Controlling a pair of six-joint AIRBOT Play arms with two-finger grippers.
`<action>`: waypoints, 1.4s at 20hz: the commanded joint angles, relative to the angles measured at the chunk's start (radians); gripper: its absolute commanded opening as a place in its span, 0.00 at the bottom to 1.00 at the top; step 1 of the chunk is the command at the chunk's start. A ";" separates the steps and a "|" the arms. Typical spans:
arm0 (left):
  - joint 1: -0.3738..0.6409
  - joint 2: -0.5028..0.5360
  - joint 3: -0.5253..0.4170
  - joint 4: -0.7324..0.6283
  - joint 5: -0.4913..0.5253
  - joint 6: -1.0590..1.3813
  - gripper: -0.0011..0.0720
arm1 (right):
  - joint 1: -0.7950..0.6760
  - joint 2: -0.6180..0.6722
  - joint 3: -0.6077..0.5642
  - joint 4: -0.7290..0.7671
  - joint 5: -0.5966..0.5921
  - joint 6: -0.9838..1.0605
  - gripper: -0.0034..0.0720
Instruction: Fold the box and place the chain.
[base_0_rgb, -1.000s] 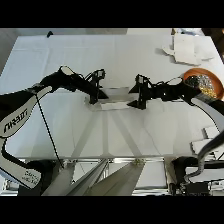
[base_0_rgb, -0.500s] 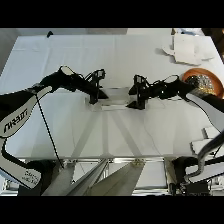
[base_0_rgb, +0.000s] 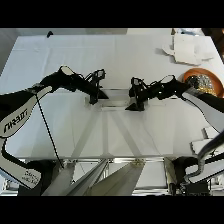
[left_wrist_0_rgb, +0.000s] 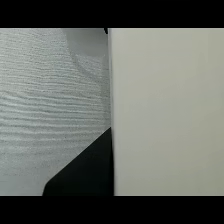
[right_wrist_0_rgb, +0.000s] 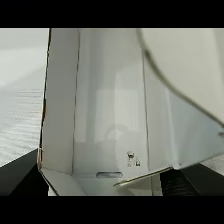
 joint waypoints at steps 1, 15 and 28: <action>0.000 0.000 0.000 0.000 0.001 0.000 0.03 | 0.005 -0.005 0.001 -0.010 -0.004 -0.007 0.96; 0.000 0.000 0.000 0.000 0.002 0.000 0.03 | 0.005 -0.005 0.001 -0.010 -0.002 -0.007 0.96; 0.000 0.000 0.000 0.000 0.001 0.000 0.03 | 0.006 -0.005 0.001 -0.013 -0.003 -0.007 0.79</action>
